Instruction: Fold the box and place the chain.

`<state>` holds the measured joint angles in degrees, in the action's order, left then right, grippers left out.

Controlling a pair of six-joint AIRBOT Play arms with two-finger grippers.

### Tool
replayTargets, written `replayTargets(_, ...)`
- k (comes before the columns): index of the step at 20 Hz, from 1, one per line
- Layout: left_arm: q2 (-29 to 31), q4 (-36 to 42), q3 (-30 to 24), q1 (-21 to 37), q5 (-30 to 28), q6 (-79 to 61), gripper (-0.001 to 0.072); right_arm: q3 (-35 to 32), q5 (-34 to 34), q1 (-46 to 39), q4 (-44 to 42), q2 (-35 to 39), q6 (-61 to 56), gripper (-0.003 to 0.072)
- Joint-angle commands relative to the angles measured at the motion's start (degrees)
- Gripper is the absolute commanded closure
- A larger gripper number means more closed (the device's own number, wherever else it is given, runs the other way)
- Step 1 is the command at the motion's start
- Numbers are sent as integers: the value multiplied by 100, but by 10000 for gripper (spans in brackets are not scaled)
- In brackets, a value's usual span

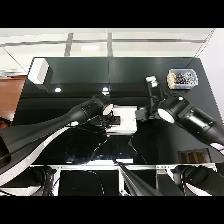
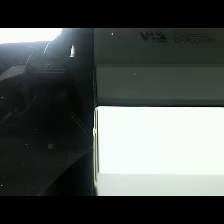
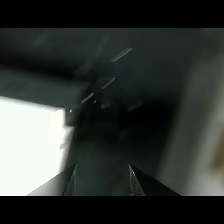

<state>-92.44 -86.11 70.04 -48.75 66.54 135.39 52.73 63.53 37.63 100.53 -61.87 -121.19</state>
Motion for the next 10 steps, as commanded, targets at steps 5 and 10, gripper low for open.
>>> replayTargets(5, -2, -26, 0, 0, -7, 2, 680, -175, -2068, -1622, 1808, 20, -227, -34)
replayTargets(10, -2, -24, 0, 0, 4, 2, 680, 385, -2623, -3394, 697, -1091, -197, -34)
